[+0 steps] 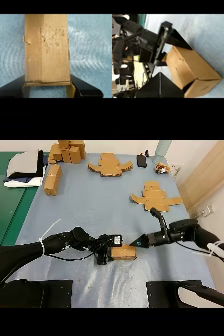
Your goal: Fold the box.
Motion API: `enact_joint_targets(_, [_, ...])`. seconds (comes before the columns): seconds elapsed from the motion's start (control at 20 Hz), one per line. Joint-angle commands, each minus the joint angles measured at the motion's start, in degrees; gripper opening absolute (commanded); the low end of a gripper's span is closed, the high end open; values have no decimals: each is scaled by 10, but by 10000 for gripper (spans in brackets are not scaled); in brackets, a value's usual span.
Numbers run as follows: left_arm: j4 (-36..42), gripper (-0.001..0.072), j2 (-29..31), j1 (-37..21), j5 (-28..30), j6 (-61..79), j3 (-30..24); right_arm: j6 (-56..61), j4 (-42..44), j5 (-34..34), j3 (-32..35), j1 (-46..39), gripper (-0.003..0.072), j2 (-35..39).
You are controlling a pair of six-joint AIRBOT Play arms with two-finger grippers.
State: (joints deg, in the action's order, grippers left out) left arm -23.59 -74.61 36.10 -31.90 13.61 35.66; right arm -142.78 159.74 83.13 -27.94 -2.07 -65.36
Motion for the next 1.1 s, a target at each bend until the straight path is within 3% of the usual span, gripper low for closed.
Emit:
enact_joint_targets(0.0, [0,461,0,0,0,0,0,-19,3,-28,60,3,5,29])
enact_joint_targets(0.35, [0,461,0,0,0,0,0,3,1,-45,93,3,5,33])
enact_joint_targets(0.7, [0,461,0,0,0,0,0,59,-17,-124,102,3,5,90])
enact_joint_targets(1.05, [0,461,0,0,0,0,0,63,-23,-129,125,3,5,90])
